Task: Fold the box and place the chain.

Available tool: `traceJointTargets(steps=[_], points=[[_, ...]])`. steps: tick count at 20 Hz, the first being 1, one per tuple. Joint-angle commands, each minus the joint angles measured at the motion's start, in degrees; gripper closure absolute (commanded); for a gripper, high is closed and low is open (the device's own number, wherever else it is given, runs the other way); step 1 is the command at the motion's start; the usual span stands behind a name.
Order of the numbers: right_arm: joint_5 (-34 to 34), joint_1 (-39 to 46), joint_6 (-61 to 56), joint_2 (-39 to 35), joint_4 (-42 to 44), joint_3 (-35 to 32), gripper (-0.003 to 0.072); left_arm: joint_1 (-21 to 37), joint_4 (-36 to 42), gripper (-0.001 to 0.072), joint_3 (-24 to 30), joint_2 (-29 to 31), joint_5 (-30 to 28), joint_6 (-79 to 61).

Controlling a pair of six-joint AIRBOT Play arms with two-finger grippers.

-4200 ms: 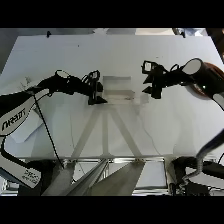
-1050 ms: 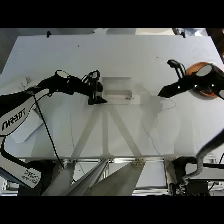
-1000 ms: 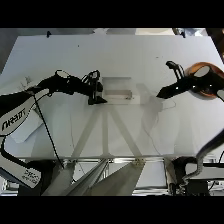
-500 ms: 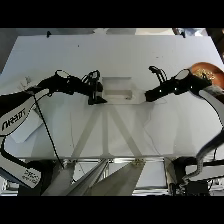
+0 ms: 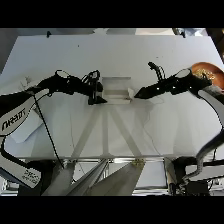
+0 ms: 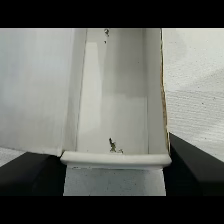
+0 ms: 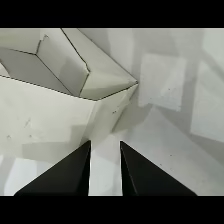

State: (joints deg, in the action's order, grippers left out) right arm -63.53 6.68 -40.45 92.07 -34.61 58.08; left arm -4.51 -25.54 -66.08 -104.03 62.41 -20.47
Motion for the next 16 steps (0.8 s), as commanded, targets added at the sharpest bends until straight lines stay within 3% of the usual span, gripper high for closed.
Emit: traceJointTargets(steps=[1, 4, 7, 11, 13, 16], points=[[-1.40, 0.28, 1.55, -0.02, 3.26, 0.04, 0.0458, 0.02, 0.00, 0.0328, 0.00, 0.00, -0.02, -0.02], [-1.90, 0.17, 1.99, -0.02, 4.13, 0.04, 0.0456, 0.02, 0.00, 0.0328, 0.00, 0.00, 0.00, -0.02], [-1.60, -0.81, 2.01, 0.09, 3.98, 0.04, 0.0364, 0.02, 0.00, 0.0328, 0.00, 0.00, 0.00, -0.02], [0.24, -3.15, 3.50, 0.09, 3.63, 0.04, 0.0363, 0.02, 0.00, 0.0328, 0.00, 0.00, 0.00, -0.02], [3.17, -3.91, 3.32, 0.07, 3.69, 0.04, 0.0231, 0.02, 0.00, 0.0328, 0.00, 0.00, 0.00, -0.02], [5.38, -3.93, 2.80, 0.07, 3.80, 0.04, 0.0226, 0.02, 0.00, 0.0328, 0.00, 0.00, 0.00, -0.02]])
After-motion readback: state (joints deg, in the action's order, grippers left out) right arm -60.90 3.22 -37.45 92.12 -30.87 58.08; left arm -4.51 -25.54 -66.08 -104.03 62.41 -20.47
